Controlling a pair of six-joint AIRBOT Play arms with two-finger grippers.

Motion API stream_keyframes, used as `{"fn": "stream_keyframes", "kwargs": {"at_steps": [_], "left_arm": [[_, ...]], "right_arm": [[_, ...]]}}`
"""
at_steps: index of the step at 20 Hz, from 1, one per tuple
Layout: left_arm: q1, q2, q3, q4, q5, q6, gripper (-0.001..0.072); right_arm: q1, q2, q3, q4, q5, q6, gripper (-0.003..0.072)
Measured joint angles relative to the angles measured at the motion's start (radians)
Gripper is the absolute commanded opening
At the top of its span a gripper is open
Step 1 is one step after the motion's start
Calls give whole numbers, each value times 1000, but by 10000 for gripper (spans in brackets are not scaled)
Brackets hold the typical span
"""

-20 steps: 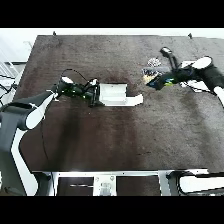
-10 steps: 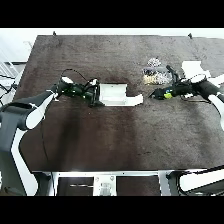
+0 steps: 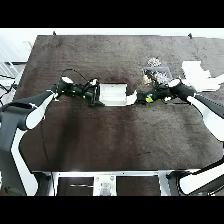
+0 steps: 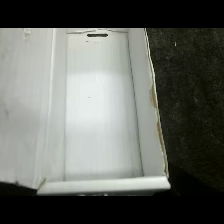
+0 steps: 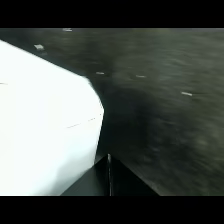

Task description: Fold the box and place the chain.

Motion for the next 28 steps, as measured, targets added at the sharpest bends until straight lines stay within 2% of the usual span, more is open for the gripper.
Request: {"fn": "stream_keyframes", "kwargs": {"at_steps": [6,7,8,9,12,13,14,17,18,28], "left_arm": [[0,0,0,0,0,0,491],[0,0,0,0,0,0,491],[0,0,0,0,0,0,491],[0,0,0,0,0,0,491],[0,0,0,0,0,0,491],[0,0,0,0,0,0,490],[0,0,0,0,0,0,490],[0,0,0,0,0,0,491],[0,0,0,0,0,0,491],[0,0,0,0,0,0,491]], "right_arm": [[23,67,11,7,-27,25,16],[24,79,11,7,-28,26,51],[24,91,12,9,-29,31,232],[26,99,12,10,-31,34,332],[39,110,12,11,-35,53,342],[45,112,12,11,-35,59,365],[51,113,12,12,-37,60,438],[59,108,12,24,-43,71,468],[61,104,12,29,-43,76,524],[108,86,14,47,-69,150,534]]}}
